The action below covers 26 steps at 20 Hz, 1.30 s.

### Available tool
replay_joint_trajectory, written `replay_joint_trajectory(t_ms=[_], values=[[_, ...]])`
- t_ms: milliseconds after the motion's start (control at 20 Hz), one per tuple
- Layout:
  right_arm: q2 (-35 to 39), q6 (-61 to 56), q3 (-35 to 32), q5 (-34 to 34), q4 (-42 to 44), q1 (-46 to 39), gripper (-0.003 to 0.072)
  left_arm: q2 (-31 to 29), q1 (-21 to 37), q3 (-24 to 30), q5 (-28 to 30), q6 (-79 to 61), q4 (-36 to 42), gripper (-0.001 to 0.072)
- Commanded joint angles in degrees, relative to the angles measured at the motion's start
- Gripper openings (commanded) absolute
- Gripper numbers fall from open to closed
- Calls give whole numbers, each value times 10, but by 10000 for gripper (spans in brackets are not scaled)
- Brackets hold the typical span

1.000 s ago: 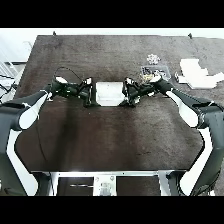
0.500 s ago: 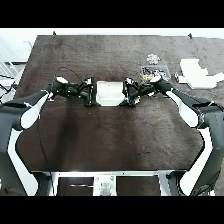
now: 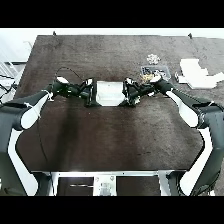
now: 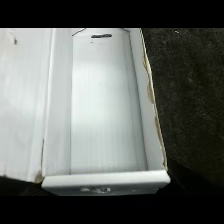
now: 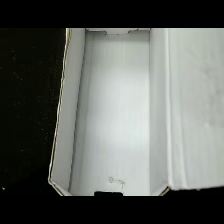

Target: Fold the box and place the chain.

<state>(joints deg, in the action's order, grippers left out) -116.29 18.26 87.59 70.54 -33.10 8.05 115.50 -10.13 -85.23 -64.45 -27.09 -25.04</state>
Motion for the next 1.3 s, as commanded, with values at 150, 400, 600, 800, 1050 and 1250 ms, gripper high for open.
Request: replay_joint_trajectory(t_ms=[150, 400, 600, 800, 1050, 1250], values=[[0, 0, 0, 0, 0, 0, 577, 0, -1, -1, 0, 3, 1, 694], [0, 0, 0, 0, 0, 0, 576, 1, -3, -1, 8, 16, 1, 693], [0, 0, 0, 0, 0, 0, 576, 1, -3, -1, 6, 16, 1, 673], [0, 0, 0, 0, 0, 0, 576, 4, -3, -2, 3, 16, 2, 653], [0, 0, 0, 0, 0, 0, 576, 15, -3, -4, 3, 14, -6, 583], [0, 0, 0, 0, 0, 0, 576, 15, -3, -4, 6, 11, -4, 355]])
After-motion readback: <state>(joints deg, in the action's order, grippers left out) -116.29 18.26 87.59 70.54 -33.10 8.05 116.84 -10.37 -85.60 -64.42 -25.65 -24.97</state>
